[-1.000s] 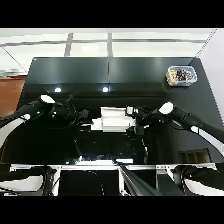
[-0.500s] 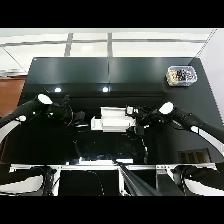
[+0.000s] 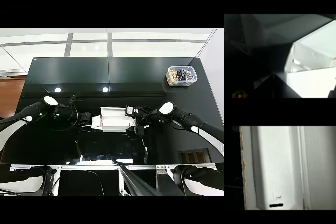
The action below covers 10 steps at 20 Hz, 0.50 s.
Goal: Fold the box and place the chain.
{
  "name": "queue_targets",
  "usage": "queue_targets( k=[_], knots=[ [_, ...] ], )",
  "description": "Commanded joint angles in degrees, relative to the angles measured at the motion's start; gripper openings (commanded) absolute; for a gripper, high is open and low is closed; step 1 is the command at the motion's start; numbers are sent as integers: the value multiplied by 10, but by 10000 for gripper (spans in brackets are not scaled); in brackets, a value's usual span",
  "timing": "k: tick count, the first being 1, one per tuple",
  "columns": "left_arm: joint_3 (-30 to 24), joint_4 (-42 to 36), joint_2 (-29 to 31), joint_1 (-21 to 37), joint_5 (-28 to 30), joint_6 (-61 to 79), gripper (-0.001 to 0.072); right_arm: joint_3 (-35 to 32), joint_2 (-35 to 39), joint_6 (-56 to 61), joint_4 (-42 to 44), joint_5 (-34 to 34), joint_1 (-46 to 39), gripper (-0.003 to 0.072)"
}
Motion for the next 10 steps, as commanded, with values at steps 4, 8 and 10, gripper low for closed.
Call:
queue_targets(
  k=[4, 8, 10],
  knots=[
    [2, -38, -2, 2, -30, 39, 42, 1, 0, 0, 0, -2, 0, 189],
    [17, -33, -2, 3, -67, 50, 543, 1, 0, 0, 0, -2, 0, 189],
    [28, -34, -2, 2, -67, 49, 543, 1, 0, 0, 0, -2, 0, 189]
  ],
)
